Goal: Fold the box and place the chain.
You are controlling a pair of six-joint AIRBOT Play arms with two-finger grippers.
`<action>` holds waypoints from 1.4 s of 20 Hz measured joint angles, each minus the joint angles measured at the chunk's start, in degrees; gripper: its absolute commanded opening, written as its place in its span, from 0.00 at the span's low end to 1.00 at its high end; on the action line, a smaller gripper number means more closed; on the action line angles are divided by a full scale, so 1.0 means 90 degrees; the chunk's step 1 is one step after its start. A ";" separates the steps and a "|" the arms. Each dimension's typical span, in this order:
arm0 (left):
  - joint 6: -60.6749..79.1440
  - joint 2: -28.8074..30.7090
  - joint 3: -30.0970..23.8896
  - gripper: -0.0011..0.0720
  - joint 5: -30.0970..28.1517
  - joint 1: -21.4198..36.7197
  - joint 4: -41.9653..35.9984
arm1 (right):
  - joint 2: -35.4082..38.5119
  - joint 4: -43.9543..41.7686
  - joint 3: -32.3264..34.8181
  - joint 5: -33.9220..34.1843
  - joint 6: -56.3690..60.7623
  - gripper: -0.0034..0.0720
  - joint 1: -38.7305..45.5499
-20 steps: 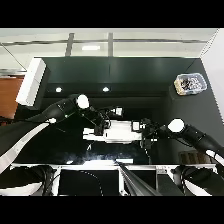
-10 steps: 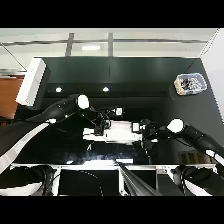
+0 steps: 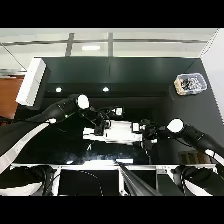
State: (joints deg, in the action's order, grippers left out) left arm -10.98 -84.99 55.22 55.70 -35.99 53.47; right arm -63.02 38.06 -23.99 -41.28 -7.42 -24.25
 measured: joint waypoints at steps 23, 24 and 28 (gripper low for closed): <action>-0.0015 0.0000 0.0000 0.28 0.0034 0.0002 0.0002 | -0.0005 -0.0211 0.0000 0.0189 0.0012 0.41 0.0000; -0.0017 0.0000 0.0000 0.48 0.0058 0.0000 -0.0002 | -0.0005 -0.0209 0.0000 0.0216 0.0010 0.20 0.0000; -0.0197 0.0075 0.0002 0.58 0.0075 0.0000 0.0209 | -0.0005 -0.0206 0.0000 0.0199 0.0005 0.19 0.0000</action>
State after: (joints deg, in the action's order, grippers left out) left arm -12.75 -84.31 55.24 56.38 -35.99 55.35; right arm -63.07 36.21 -23.99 -39.48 -7.38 -24.25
